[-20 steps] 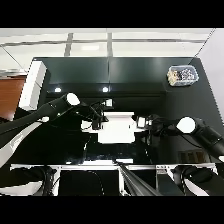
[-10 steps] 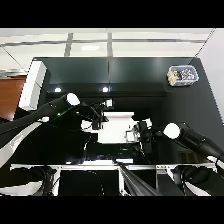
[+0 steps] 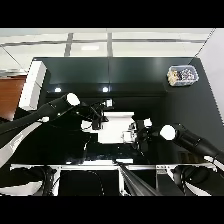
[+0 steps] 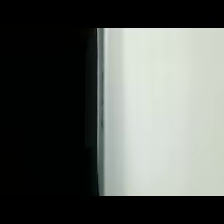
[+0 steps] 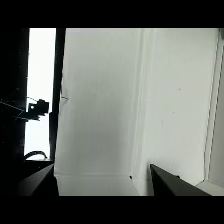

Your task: Fold the box and place the chain.

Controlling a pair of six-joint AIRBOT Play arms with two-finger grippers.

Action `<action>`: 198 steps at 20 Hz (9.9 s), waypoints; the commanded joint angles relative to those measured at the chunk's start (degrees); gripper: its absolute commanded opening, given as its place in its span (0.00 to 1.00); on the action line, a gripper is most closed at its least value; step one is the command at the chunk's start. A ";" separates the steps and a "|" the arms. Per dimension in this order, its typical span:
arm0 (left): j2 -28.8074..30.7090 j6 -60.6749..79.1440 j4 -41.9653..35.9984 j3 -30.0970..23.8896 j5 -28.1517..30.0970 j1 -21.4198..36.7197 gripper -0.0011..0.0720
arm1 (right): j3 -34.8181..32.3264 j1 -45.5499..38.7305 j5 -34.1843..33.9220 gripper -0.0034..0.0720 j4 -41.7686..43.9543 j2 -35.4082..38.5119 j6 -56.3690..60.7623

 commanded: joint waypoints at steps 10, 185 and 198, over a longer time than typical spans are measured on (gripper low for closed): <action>-0.02 0.02 0.02 -0.02 -0.15 -0.04 0.05 | 4.07 -5.60 -0.11 0.93 -0.61 2.84 3.69; 7.26 -59.19 -15.96 -17.46 -11.41 18.16 0.05 | 6.45 -11.91 3.39 0.63 17.25 -13.35 -14.56; 7.23 -61.57 -16.13 -10.14 -14.58 13.90 0.82 | 6.45 -11.91 3.39 0.63 17.25 -13.38 -14.56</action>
